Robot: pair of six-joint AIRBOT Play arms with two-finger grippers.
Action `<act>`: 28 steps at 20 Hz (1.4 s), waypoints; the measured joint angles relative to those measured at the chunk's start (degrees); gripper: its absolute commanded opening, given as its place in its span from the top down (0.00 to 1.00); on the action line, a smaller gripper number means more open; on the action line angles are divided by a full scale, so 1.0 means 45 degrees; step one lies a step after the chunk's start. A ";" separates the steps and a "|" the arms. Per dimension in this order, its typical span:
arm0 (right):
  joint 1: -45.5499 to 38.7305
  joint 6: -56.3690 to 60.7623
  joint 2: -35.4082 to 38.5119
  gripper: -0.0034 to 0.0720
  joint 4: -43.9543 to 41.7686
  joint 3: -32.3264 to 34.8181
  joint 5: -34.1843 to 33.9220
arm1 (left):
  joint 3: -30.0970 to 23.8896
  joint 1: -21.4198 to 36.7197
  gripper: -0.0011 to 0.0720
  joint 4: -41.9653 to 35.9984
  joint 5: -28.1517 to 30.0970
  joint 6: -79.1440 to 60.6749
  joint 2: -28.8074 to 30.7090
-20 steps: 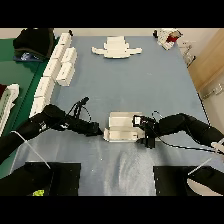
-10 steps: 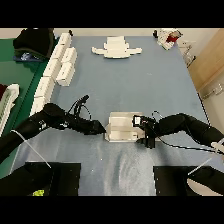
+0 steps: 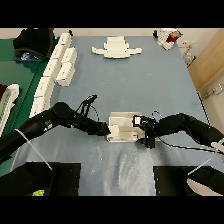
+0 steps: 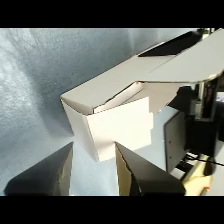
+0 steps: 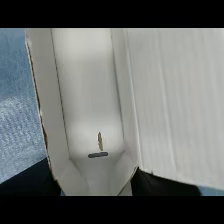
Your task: Fold the box.
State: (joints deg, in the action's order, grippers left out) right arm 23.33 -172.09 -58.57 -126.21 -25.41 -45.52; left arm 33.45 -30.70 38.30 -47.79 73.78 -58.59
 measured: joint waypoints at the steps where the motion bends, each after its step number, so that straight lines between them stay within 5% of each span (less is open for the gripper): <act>1: 0.0000 -0.0005 0.0000 0.28 0.0000 0.0000 0.0000 | 0.0253 -0.0476 0.44 0.0704 0.0228 0.0860 -0.0010; 11: 0.0000 0.0000 0.0000 0.28 0.0000 0.0000 -0.0005 | 0.2953 -0.4211 0.44 0.7640 -0.0039 0.9763 -0.1666; 20: 0.0000 0.0000 0.0000 0.28 0.0000 0.0000 -0.0005 | 0.5464 -0.5829 0.44 1.0214 -0.2166 1.3488 -0.4265; 27: 0.0000 0.0000 0.0000 0.28 -0.0005 0.0000 -0.0005 | 0.6266 -0.6363 0.44 1.1171 -0.2968 1.4877 -0.5163; 28: 0.0000 0.0000 0.0000 0.28 -0.0005 0.0000 0.0000 | 0.6300 -0.6377 0.65 1.1239 -0.3026 1.4965 -0.5207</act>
State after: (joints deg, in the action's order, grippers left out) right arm 23.33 -172.09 -58.57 -126.23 -25.41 -45.52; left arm 61.80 -59.40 88.88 -61.41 141.12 -82.02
